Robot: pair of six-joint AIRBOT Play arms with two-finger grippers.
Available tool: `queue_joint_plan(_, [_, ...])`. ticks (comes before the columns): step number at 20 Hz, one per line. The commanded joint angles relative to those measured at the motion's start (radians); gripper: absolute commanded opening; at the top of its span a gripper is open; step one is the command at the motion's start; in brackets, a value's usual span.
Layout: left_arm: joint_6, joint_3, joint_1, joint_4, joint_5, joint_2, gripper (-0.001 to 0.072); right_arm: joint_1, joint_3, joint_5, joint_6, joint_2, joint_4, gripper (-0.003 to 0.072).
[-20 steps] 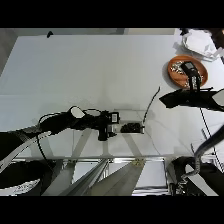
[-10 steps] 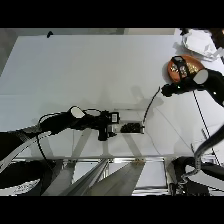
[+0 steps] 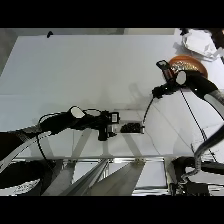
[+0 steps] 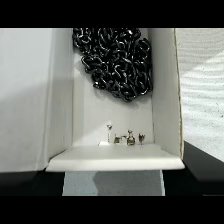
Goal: Fold the box and place the chain.
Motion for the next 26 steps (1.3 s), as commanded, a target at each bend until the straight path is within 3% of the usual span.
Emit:
queue_joint_plan(1, [0.000,0.000,0.000,0.000,0.000,0.000,0.0272,0.009,0.002,0.003,0.036,-0.024,-0.018,0.0295])
queue_joint_plan(9, [0.000,0.000,0.000,0.000,0.000,0.000,0.0272,0.011,0.002,-0.024,0.040,-0.051,-0.014,0.0294])
queue_joint_plan(13, [0.000,0.000,0.000,0.000,0.000,0.000,0.0272,0.048,0.002,-0.031,0.042,-0.078,-0.014,0.0218])
queue_joint_plan(15, [0.000,0.000,0.000,0.000,0.000,0.000,0.0272,0.060,0.002,-0.030,0.042,-0.078,-0.014,0.0056])
queue_joint_plan(17, [0.000,0.000,0.000,0.000,0.000,0.000,0.0272,0.060,0.003,-0.012,0.040,-0.074,-0.019,0.0023])
queue_joint_plan(23, [0.000,0.000,0.000,0.000,0.000,0.000,0.0272,0.060,0.003,0.051,0.031,0.084,-0.043,0.0023])
queue_joint_plan(26, [0.000,0.000,0.000,0.000,0.001,0.000,0.0272,0.060,0.002,0.187,0.030,0.205,0.004,0.0021])
